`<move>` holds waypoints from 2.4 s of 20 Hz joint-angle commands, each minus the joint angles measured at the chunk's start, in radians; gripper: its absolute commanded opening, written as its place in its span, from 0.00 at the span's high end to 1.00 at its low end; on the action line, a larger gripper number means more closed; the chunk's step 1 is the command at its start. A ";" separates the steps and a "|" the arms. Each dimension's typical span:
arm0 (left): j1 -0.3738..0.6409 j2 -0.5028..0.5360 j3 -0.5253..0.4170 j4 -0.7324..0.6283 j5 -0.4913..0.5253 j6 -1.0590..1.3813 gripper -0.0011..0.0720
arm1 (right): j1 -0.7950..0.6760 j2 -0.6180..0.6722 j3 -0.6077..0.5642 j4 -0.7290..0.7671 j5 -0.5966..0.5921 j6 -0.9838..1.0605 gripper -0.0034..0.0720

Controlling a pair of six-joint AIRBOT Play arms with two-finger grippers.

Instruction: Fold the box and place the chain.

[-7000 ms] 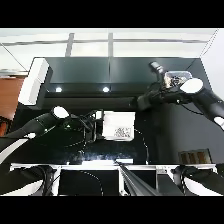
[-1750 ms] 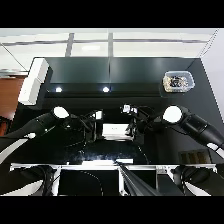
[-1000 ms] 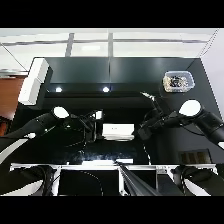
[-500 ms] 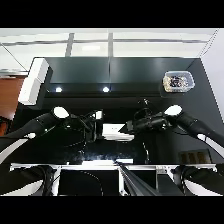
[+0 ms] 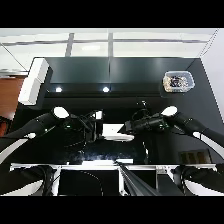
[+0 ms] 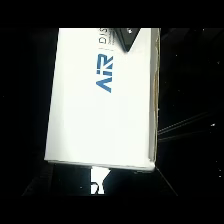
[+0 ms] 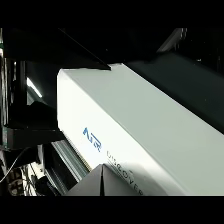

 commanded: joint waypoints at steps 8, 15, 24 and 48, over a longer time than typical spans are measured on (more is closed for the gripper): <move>0.000 0.024 0.000 0.001 -0.005 -0.004 0.16 | -0.137 0.101 0.068 0.002 0.272 -0.049 0.94; 0.008 0.263 0.013 0.333 -0.095 -0.414 0.01 | -0.554 0.406 0.077 -0.125 0.391 -0.026 0.93; -0.150 0.033 0.318 0.283 -0.082 -0.521 0.02 | -0.644 0.414 0.077 -0.184 0.322 -0.026 0.93; -0.264 -0.100 0.386 0.352 -0.117 -0.575 0.02 | -0.644 0.414 0.077 -0.184 0.278 0.004 0.93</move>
